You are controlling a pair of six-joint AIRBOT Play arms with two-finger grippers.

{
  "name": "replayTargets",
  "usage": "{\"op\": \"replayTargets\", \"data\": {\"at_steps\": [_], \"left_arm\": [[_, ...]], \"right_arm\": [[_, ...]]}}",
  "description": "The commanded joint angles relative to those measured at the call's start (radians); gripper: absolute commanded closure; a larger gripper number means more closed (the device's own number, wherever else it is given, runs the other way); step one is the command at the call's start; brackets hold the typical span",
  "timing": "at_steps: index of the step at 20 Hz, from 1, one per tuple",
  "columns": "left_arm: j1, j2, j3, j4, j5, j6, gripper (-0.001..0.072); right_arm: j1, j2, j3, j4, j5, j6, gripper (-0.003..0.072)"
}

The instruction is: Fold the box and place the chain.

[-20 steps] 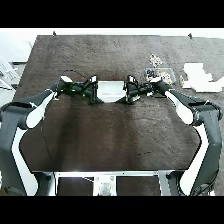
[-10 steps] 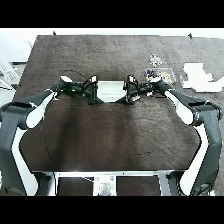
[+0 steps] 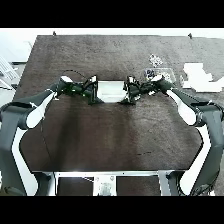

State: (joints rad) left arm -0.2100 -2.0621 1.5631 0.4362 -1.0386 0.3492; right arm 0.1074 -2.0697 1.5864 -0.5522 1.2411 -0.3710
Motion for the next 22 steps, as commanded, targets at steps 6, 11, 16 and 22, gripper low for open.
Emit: {"op": "replayTargets", "data": {"at_steps": [6, 11, 16, 22], "left_arm": [[0.001, 0.000, 0.000, 0.000, 0.002, 0.000, 0.0298], [0.001, 0.000, 0.000, 0.000, 0.002, 0.000, 0.0298], [0.001, 0.000, 0.000, 0.000, 0.002, 0.000, 0.0298], [0.001, 0.000, 0.000, 0.000, 0.001, -0.001, 0.0298]], "right_arm": [[-0.027, 0.091, 0.000, -0.156, 0.010, 0.148, -0.0034], [-0.100, 0.174, 0.000, -0.189, 0.010, 0.232, -0.0034], [-0.098, 0.214, -0.001, -0.072, 0.132, 0.271, 0.0113], [-0.013, 0.211, -0.001, 0.115, 0.103, 0.268, 0.0678]]}}
